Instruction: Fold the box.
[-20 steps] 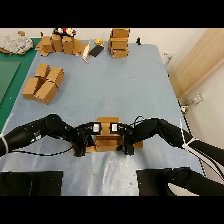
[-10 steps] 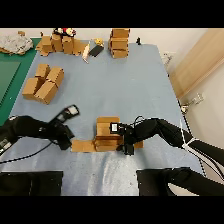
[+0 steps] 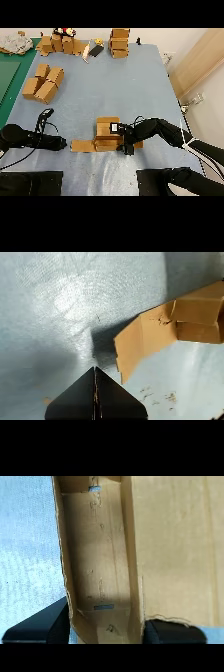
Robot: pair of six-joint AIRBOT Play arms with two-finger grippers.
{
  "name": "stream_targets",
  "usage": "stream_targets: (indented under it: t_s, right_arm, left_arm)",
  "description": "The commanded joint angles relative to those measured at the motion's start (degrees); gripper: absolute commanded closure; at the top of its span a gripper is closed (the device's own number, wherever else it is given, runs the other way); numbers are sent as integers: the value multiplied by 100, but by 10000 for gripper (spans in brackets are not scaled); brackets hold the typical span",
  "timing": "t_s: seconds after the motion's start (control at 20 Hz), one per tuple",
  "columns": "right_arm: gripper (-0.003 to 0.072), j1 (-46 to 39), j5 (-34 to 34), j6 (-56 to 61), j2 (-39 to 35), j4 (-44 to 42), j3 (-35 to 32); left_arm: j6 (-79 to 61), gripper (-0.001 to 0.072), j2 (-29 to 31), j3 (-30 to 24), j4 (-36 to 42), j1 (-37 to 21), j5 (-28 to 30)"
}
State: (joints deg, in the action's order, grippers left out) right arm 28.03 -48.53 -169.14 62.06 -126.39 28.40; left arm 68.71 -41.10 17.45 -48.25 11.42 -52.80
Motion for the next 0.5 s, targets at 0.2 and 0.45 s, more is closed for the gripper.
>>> stream_targets:
  t_s: [0.2, 0.45]
  right_arm:
    - [246, 4, 0, 2, 0, 0, -2]
    - [245, 4, 0, 2, 0, 0, -2]
  left_arm:
    - [-844, 699, -612, -448, 1510, -70, 529]
    - [-1598, 700, -852, -634, 2483, -68, 647]
